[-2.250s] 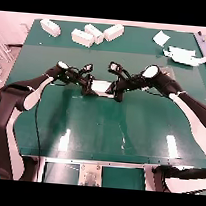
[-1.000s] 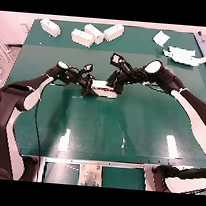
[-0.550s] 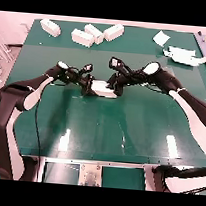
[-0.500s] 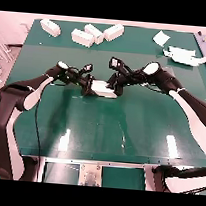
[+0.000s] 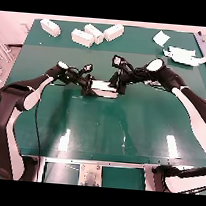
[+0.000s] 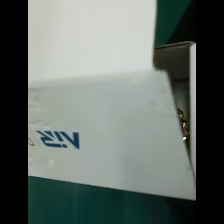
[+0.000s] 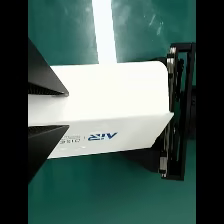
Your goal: Fold the box and place the chain.
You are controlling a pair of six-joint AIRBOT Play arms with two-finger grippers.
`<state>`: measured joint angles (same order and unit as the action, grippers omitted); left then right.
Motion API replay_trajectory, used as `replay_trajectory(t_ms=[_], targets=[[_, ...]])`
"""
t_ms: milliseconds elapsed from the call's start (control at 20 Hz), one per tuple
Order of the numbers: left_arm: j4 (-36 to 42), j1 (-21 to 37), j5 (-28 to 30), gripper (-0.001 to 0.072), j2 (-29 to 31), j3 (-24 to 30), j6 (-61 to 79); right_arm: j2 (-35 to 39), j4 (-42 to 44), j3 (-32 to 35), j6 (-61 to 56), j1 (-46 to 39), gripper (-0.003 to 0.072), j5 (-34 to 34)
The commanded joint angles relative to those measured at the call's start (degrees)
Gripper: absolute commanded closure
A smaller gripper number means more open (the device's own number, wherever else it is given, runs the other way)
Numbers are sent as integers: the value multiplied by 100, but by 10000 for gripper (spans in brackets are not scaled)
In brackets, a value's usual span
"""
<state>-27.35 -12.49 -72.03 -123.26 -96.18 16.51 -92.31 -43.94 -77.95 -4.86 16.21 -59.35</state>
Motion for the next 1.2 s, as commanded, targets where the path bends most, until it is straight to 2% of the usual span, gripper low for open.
replay_trajectory(t_ms=[0, 400, 600, 950, 1150], targets=[[0, 4, 2, 118, 4, -7, 2, -144, 0, -302, 66, -155, 465, -595], [2, 4, 4, 117, 4, -7, 2, -798, -57, -1073, 151, -208, 471, -1220], [2, 4, 4, 118, 4, -7, 2, -874, -87, -1196, 146, -208, 468, -1475], [0, 4, 2, 118, 4, -7, 2, -990, -308, -1193, 144, -201, 410, -1453], [0, 4, 2, 118, 4, -7, 2, -992, -350, -1268, 101, -192, 407, -1261]])
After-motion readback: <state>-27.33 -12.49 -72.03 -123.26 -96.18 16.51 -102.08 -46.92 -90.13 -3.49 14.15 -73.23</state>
